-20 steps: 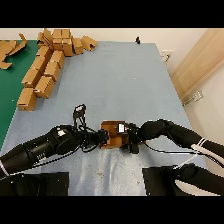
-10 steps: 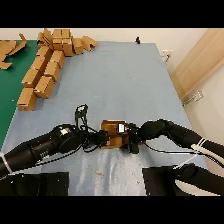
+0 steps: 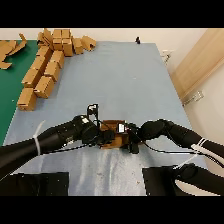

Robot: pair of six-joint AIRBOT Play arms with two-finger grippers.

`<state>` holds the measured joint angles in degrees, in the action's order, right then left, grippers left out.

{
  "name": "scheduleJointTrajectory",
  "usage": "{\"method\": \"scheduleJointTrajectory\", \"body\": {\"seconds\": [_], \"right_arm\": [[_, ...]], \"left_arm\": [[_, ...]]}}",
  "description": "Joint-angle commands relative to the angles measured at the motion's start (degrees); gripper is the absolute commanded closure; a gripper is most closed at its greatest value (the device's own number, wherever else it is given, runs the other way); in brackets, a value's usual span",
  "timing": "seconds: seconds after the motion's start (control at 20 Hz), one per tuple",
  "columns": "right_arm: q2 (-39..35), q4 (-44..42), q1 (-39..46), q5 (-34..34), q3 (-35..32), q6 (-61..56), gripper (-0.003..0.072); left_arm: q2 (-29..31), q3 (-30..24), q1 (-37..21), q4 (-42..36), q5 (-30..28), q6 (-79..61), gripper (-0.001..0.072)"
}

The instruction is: Fold the box.

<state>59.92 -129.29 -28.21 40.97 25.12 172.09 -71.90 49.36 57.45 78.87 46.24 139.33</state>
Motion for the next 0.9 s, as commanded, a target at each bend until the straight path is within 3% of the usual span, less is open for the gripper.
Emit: {"method": "scheduleJointTrajectory", "body": {"seconds": [0.0, 0.5, 0.55, 0.6, 0.65, 0.85], "right_arm": [[0.02, 0.0, -0.02, 0.0, -0.02, -0.02, 0.0195], [0.02, 0.0, -0.02, 0.0, -0.02, -0.02, 0.0195], [0.02, 0.0, -0.02, 0.02, -0.02, -0.02, 0.0195], [0.02, 0.0, -0.02, 0.02, -0.02, -0.02, 0.0195], [0.02, 0.0, -0.02, 0.02, -0.02, -0.02, 0.0195], [0.02, 0.0, -0.02, 0.0, -0.02, -0.02, 0.0195]], "left_arm": [[-4.63, 3.17, 0.39, 0.72, 3.48, 1.6, 0.0184], [-5.99, 4.15, 0.44, 2.32, 3.98, 2.51, 0.0196], [-5.97, 4.15, 0.42, 2.32, 3.82, 2.54, 0.0371], [-5.97, 4.15, 0.42, 2.32, 3.8, 2.51, 0.0622], [-5.97, 4.15, 0.44, 2.14, 3.78, 2.32, 0.0697], [-5.97, 4.15, 0.44, 1.18, 3.87, 2.32, 0.0698]]}}
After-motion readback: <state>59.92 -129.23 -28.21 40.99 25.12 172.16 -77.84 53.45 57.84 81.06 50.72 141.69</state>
